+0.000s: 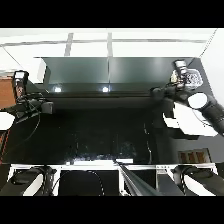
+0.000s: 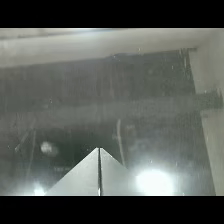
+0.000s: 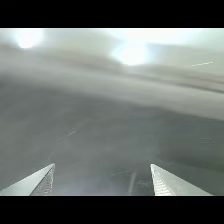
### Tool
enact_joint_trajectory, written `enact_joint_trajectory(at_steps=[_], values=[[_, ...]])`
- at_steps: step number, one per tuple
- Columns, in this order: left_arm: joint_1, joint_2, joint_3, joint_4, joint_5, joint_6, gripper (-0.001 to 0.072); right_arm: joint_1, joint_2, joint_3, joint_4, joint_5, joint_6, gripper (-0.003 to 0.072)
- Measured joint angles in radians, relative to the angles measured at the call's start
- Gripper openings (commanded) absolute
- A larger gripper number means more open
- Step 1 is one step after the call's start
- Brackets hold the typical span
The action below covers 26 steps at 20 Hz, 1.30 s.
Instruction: Fold the box and place the chain.
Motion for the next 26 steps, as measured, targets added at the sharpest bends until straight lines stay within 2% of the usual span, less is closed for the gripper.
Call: enact_joint_trajectory(at_steps=[2,4,8,12,15,18,19,20,24,26], values=[[0.0,0.0,0.0,0.0,0.034,0.0,0.0025,-0.172,-0.006,0.031,-0.102,-0.009,0.128,0.072],[0.0,0.0,0.0,-0.004,0.074,0.0,0.0025,-0.384,-0.032,0.093,-0.19,0.055,0.203,0.072],[-0.001,0.0,0.0,-0.035,0.137,0.0,0.0027,-0.772,-0.154,0.285,-0.277,0.329,0.134,0.072],[-0.001,0.0,0.0,-0.053,0.151,-0.001,0.0029,-0.966,-0.338,0.448,-0.3,0.699,-0.068,0.0719],[-0.001,0.0,0.0,-0.063,0.146,-0.001,0.0028,-1.001,-0.428,0.494,-0.305,0.852,-0.169,0.0714],[-0.001,0.0,0.0,-0.067,0.145,-0.001,0.0028,-0.997,-0.468,0.512,-0.309,0.92,-0.237,0.0134],[-0.001,0.0,0.0,-0.068,0.145,-0.001,0.0028,-0.993,-0.475,0.516,-0.31,0.931,-0.252,0.0052],[-0.001,0.0,0.0,-0.069,0.145,-0.001,0.0028,-0.986,-0.477,0.518,-0.31,0.937,-0.266,0.0016],[-0.001,0.0,0.0,-0.071,0.146,-0.001,0.0028,-0.944,-0.43,0.523,-0.29,0.964,-0.298,0.0015],[-0.001,0.0,0.0,-0.071,0.146,-0.001,0.0028,-0.916,-0.367,0.509,-0.212,0.972,-0.306,0.0015]])
